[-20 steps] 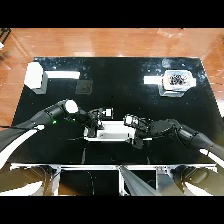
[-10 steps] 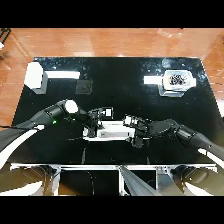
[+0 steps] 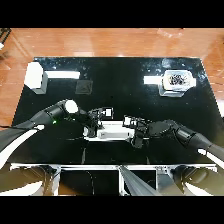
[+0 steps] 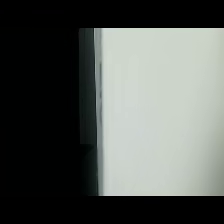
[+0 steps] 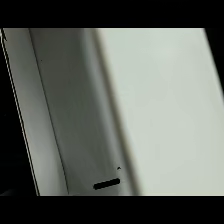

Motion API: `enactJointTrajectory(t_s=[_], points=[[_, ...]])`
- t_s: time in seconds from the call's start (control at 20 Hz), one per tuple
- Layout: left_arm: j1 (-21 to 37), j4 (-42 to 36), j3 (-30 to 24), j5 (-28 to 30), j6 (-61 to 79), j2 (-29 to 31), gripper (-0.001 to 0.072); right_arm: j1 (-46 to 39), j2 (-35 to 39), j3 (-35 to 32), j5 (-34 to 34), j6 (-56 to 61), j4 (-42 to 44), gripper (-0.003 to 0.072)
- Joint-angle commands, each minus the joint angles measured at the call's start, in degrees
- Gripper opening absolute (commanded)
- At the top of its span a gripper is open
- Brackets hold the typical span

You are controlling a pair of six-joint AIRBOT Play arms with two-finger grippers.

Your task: Fold the box and place the chain.

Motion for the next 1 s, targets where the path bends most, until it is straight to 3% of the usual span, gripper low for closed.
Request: enactJointTrajectory(t_s=[0.0, 0.95], points=[[0.0, 0.1, 0.0, -0.1, 0.0, 0.0, 0.0012, 0.0, 0.0, 0.0, -0.6, 0.0, 0.0, 0.0588], [0.0, 0.0, 0.0, -0.3, 0.0, 0.0, 0.0013, 0.2, -1.4, 0.0, 1.0, 0.0, -0.1, 0.0617]])
